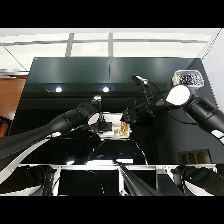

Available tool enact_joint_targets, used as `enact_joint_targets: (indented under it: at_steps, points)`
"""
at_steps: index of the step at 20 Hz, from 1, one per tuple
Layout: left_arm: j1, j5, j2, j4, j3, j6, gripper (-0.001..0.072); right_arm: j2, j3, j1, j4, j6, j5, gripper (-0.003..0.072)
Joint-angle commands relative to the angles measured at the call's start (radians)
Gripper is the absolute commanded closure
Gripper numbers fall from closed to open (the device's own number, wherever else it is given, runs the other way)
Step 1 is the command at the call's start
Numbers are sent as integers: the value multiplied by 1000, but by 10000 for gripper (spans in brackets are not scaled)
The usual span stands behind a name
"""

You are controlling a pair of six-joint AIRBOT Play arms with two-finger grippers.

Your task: Fold the box and place the chain.

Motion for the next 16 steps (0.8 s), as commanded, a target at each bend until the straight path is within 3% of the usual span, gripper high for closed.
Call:
enact_joint_targets:
  at_steps: [1,2,5,8,11,12,13,16]
  points:
    - [1,0,0,0,0,0,681,-23,-43,0,38,-6,-81,454]
    - [1,0,0,0,0,0,681,-19,-43,-8,38,-22,-60,266]
    - [1,-1,0,0,0,0,681,39,-43,-92,15,-92,96,236]
    - [1,-1,0,0,0,0,681,169,-70,-159,-161,-91,167,239]
    - [1,0,0,0,0,0,681,283,-259,-158,-204,-213,4,237]
    - [1,0,0,0,0,0,681,294,-339,-151,-207,-251,-91,38]
    - [1,0,0,0,0,0,681,288,-403,-140,-207,-294,-175,-34]
    - [1,0,0,0,0,0,681,270,-528,-95,-210,-521,-378,-34]
